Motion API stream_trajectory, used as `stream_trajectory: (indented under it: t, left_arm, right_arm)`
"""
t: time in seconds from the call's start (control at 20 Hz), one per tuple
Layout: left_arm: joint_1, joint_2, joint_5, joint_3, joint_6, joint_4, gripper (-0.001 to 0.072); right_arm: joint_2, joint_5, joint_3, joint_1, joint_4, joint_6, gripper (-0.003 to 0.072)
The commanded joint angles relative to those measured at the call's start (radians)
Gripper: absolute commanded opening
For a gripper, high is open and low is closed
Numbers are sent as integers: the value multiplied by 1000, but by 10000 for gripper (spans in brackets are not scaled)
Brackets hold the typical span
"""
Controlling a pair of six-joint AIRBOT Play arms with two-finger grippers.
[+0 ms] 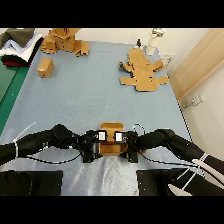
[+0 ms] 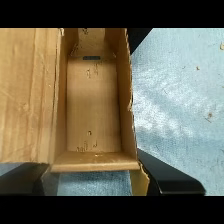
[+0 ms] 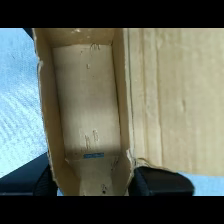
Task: Fold the box.
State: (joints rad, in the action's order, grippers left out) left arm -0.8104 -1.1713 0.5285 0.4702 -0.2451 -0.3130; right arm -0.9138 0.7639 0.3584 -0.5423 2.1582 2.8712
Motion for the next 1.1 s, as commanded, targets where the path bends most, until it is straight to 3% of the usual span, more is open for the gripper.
stream_trajectory:
  t: [0.0,0.85,0.9,0.95,1.05]
  left_arm:
    - [0,0,-3,1,-1,-1,477]
    - [0,0,-3,1,-1,-1,477]
    - [0,0,-3,1,-1,-1,477]
    - [0,0,-3,1,-1,-1,478]
    - [0,0,-3,1,-1,-1,477]
  right_arm:
    - [1,0,-1,-1,0,2,448]
    - [1,5,0,0,-43,2,450]
    - [2,13,0,0,-31,2,467]
    - [5,11,2,0,-32,2,720]
    - [33,28,10,0,-45,-35,720]
